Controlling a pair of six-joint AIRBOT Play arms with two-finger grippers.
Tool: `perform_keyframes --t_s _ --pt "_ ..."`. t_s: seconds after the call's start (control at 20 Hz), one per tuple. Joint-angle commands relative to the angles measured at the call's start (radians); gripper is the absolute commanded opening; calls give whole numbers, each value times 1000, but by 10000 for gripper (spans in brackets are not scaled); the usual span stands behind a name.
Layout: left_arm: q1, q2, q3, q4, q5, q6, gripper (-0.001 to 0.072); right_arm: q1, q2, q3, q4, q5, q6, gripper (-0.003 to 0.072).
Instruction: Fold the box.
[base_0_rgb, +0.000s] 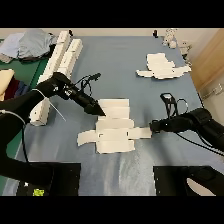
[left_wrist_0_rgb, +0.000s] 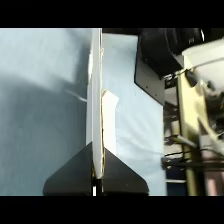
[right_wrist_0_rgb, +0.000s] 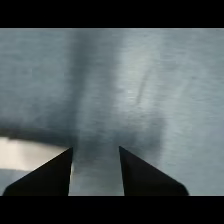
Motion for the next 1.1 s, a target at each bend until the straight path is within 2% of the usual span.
perform_keyframes --t_s 0.0,0.15,0.25,0.3,0.4,0.5,0.85,1.05 --pt "-62 98 -37 -5 106 190 9 -62 2 23 -138 -21 167 460" --pt "-119 228 -171 -6 248 272 8 -64 3 82 -137 -27 175 439" --pt "-161 346 -297 -8 397 335 8 -64 3 116 -138 -26 175 307" --pt "-183 402 -356 -8 468 365 8 -64 3 126 -137 -26 175 268" --pt "-227 498 -461 -11 584 385 10 -64 3 129 -132 -24 175 268" --pt "-255 533 -520 -36 647 385 13 -64 3 129 -127 -24 175 268" --pt "-258 456 -539 -85 641 403 13 -64 2 129 -101 -25 175 268" --pt "-258 441 -488 -141 537 472 13 -64 2 129 -98 -25 175 268"
